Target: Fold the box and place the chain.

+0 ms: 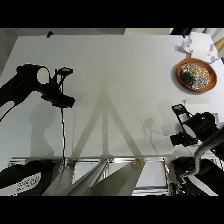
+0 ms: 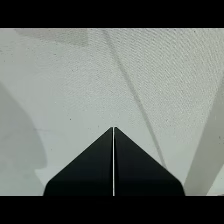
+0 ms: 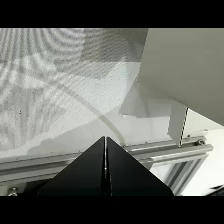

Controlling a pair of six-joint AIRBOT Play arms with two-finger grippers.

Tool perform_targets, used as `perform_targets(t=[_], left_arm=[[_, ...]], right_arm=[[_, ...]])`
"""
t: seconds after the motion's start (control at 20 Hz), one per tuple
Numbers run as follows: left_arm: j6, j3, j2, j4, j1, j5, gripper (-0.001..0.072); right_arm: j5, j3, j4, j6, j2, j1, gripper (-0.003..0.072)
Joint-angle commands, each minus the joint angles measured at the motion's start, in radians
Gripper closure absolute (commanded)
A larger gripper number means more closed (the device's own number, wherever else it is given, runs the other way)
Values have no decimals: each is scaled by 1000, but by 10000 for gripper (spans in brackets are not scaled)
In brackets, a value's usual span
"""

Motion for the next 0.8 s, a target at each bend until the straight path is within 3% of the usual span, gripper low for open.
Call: perform_targets(t=[0.0, 0.1, 0.2, 0.4, 0.5, 0.75], left_arm=[[0, 0, 0, 0, -1, 0, 699], [0, 0, 0, 0, -1, 0, 699], [0, 0, 0, 0, -1, 0, 699], [0, 0, 0, 0, -1, 0, 699], [0, 0, 0, 0, -1, 0, 699], [0, 0, 0, 0, -1, 0, 699]], right_arm=[[-3, 0, -1, 0, 1, -1, 667], [1, 0, -16, -12, 1, -1, 667], [35, 16, -130, 6, 1, -3, 667], [108, 77, -669, -60, 1, -27, 673], [19, 104, -756, -113, 1, -128, 674], [-275, 120, -752, -187, -3, -582, 673]])
